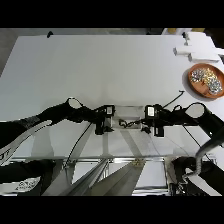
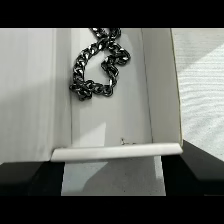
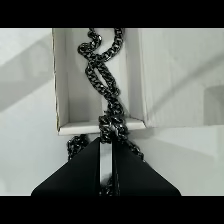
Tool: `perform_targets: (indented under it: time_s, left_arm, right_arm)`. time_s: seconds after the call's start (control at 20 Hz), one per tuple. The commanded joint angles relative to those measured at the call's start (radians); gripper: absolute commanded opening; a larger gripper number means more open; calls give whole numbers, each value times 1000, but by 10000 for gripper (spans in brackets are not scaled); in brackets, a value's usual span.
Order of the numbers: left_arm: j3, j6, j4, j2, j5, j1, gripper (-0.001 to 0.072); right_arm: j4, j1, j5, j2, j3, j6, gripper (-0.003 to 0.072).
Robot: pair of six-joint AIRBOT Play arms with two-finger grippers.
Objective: Fold the box and place the chain.
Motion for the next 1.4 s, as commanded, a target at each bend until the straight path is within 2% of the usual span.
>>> perform_targets:
  time_s: [0.0,0.15,0.3,0.45,0.6,0.75,0.9,1.25,1.3,1.35]
  left_arm:
    - [0,1,0,1,1,1,34]
    - [0,1,0,1,1,1,34]
    - [0,1,0,1,1,1,34]
    - [0,1,0,1,1,1,35]
    - [0,1,0,1,1,1,34]
    - [0,1,0,1,1,1,34]
    - [0,1,0,1,0,1,34]
    - [0,1,0,1,1,1,34]
    - [0,1,0,1,1,1,34]
    - [0,1,0,1,0,1,34]
  right_arm:
    - [-101,-1,10,72,0,104,23]
    - [-106,-1,33,175,0,119,23]
    - [-31,-1,54,269,23,146,22]
    - [99,17,125,290,111,148,22]
    - [184,129,87,289,198,157,22]
    - [190,278,-38,261,224,178,22]
    - [140,362,-132,179,224,293,22]
    - [21,377,-145,-36,224,423,24]
    - [2,377,-145,-53,224,430,32]
    - [-21,377,-151,-55,224,429,97]
